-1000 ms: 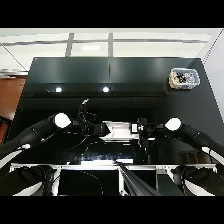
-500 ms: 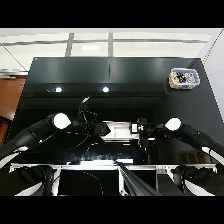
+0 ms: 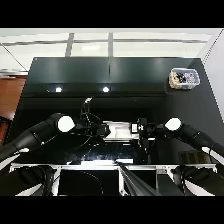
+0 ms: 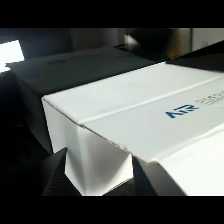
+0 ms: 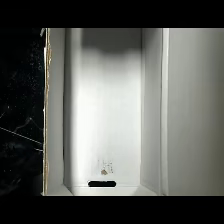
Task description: Fold the box and place the chain.
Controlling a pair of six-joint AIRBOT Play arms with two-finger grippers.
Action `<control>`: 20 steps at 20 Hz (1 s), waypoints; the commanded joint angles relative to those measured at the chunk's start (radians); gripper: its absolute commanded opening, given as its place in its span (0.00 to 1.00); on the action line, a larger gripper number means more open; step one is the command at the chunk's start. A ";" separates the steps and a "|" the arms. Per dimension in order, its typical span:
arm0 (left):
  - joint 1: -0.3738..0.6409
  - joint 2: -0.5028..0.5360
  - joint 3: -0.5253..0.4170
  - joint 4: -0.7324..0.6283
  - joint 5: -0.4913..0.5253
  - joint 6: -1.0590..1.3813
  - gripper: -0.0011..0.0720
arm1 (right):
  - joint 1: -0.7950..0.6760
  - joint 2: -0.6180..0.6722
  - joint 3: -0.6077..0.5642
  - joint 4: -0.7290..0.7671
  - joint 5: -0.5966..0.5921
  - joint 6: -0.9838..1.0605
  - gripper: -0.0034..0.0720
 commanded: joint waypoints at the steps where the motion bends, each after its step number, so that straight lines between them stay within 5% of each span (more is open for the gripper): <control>1: -0.038 -0.001 0.007 0.150 0.003 -0.146 0.62 | -0.001 0.000 0.000 0.000 0.000 -0.001 0.35; 6: -0.120 -0.034 0.064 0.401 -0.002 -0.339 0.62 | -0.001 0.000 0.000 0.000 0.000 -0.001 0.35; 9: -0.142 -0.078 0.103 0.406 -0.008 -0.340 0.59 | 0.000 0.000 0.000 0.000 0.000 -0.001 0.35; 14: -0.166 -0.150 0.195 0.521 -0.185 -0.468 0.49 | -0.001 0.000 0.000 0.000 0.000 -0.001 0.35; 17: -0.170 -0.152 0.213 0.562 -0.208 -0.521 0.39 | 0.000 0.000 0.000 0.000 0.000 -0.001 0.35; 20: -0.193 -0.190 0.234 0.567 -0.217 -0.537 0.39 | -0.001 0.000 0.000 0.000 0.000 -0.001 0.35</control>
